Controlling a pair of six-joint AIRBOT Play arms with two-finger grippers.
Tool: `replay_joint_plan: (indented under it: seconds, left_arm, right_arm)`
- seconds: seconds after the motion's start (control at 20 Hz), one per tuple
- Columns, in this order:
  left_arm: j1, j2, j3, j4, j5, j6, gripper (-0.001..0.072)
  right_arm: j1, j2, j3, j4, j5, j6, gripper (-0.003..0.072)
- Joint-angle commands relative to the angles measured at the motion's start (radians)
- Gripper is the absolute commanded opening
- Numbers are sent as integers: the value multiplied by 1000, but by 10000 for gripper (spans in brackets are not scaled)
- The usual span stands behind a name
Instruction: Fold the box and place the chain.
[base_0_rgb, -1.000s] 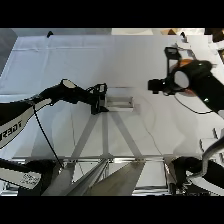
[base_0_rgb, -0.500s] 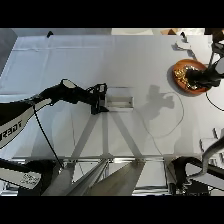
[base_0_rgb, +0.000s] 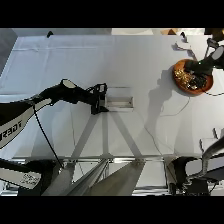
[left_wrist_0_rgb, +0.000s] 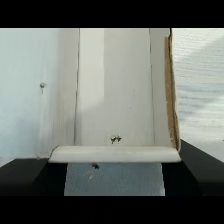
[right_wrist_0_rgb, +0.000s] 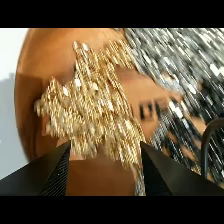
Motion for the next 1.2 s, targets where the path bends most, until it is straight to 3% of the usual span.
replay_joint_plan:
  seconds: [0.0, 0.2, 0.25, 0.3, 0.4, 0.7, 1.0, 1.15]
  left_arm:
    - [0, 0, 0, 0, 0, 0, 256]
    - [0, 0, 0, 0, 0, 0, 256]
    - [0, 0, 0, 0, 0, 0, 256]
    - [0, 0, 0, 0, 0, 0, 256]
    - [0, 0, 0, 0, 0, 0, 256]
    - [0, 0, 0, 0, 0, 0, 256]
    - [0, 0, 0, 0, 0, 0, 256]
    - [0, 0, 0, 0, 0, 0, 256]
  right_arm:
    - [16, -94, 47, 6, -23, -19, 479]
    - [19, -135, 47, 18, 41, -19, 472]
    - [19, -135, 47, 17, 43, -19, 438]
    - [19, -134, 47, 17, 37, -19, 353]
    - [19, -131, 47, 18, 39, -19, 11]
    - [19, -63, 47, 18, 141, -119, 10]
    - [19, 98, 43, 23, 243, -120, 8]
    - [23, 208, -18, 71, 247, -120, 7]
